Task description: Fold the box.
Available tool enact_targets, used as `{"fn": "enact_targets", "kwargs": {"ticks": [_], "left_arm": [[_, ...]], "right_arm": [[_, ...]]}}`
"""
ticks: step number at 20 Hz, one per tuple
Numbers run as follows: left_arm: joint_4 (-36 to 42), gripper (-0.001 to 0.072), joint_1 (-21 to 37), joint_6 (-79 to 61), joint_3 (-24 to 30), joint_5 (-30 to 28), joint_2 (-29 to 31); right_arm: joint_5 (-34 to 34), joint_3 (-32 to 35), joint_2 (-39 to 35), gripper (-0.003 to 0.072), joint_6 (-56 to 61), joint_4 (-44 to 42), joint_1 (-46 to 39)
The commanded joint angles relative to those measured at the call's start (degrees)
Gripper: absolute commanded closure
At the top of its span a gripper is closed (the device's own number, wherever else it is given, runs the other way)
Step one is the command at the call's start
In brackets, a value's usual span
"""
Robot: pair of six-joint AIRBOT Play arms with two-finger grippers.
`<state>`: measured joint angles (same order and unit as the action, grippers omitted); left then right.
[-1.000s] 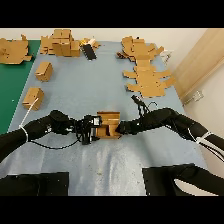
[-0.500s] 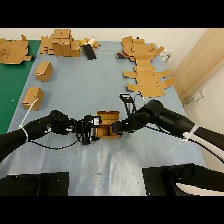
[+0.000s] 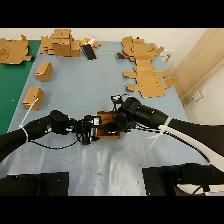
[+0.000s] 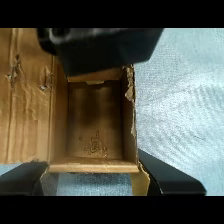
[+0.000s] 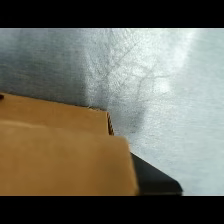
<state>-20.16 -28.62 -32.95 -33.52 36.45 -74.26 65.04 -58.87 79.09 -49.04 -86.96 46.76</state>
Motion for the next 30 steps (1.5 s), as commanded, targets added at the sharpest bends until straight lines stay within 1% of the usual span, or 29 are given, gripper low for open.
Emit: {"fn": "enact_targets", "kwargs": {"ticks": [1, 2, 4, 5, 7, 10, 11, 14, 15, 16, 17, 19, 20, 21, 22, 27, 30], "left_arm": [[0.0, 0.0189, 0.0, 0.0, 0.0, 0.0, 0.0], [0.0, 0.0189, 0.0, 0.0, 0.0, 0.0, 0.0], [0.0, 0.019, 0.0, 0.0, 0.0, 0.0, 0.0], [0.0, 0.0189, 0.0, 0.0, 0.0, 0.0, 0.0], [0.0, 0.0189, 0.0, 0.0, 0.0, 0.0, 0.0], [0.0, 0.019, 0.0, 0.0, 0.0, 0.0, 0.0], [0.0, 0.019, 0.0, 0.0, 0.0, 0.0, 0.0], [0.0, 0.019, 0.0, 0.0, 0.0, 0.0, 0.0], [0.0, 0.0189, 0.0, 0.0, 0.0, 0.0, 0.0], [0.0, 0.0189, 0.0, 0.0, 0.0, 0.0, 0.0], [0.0, 0.019, 0.0, 0.0, 0.0, 0.0, 0.0], [0.0, 0.0189, 0.0, 0.0, 0.0, 0.0, 0.0], [0.0, 0.019, 0.0, 0.0, 0.0, 0.0, 0.0], [0.0, 0.0189, 0.0, 0.0, 0.0, 0.0, 0.0], [0.0, 0.0189, 0.0, 0.0, 0.0, 0.0, 0.0], [0.0, 0.019, 0.0, 0.0, 0.0, 0.0, 0.0], [0.0, 0.019, 0.0, 0.0, 0.0, 0.0, 0.0]], "right_arm": [[3.3, -2.7, 3.0, 0.0268, 1.0, 0.7, 0.3], [4.4, -2.8, 3.2, 0.027, 1.1, 0.9, 0.3], [8.0, -3.0, 3.7, 0.0369, 2.1, 2.1, 0.1], [8.7, -3.0, 3.7, 0.0444, 2.1, 2.2, 0.0], [8.0, -3.0, 3.7, 0.0505, 2.1, 2.2, 0.0], [7.1, -3.0, 3.8, 0.0656, 2.1, 2.1, 0.0], [6.8, -3.0, 3.7, 0.0682, 2.1, 2.0, 0.0], [5.8, -3.0, 3.7, 0.068, 2.1, 1.6, 0.1], [5.7, -3.1, 3.7, 0.0581, 2.1, 1.6, 0.1], [5.7, -3.4, 3.7, 0.0444, 2.1, 1.6, 0.1], [5.7, -3.6, 3.7, 0.0411, 2.1, 1.7, 0.1], [5.8, -3.8, 3.7, 0.0401, 2.1, 1.5, 0.1], [6.0, -3.8, 3.7, 0.0375, 2.1, 1.2, 0.1], [6.0, -3.8, 3.7, 0.032, 2.1, 0.9, 0.1], [6.0, -3.8, 3.6, 0.0305, 2.1, 0.5, 0.1], [6.2, -3.8, -0.9, 0.0305, 4.1, -0.9, 0.0], [9.1, -3.8, -4.1, 0.0305, 7.1, -0.3, -0.1]]}}
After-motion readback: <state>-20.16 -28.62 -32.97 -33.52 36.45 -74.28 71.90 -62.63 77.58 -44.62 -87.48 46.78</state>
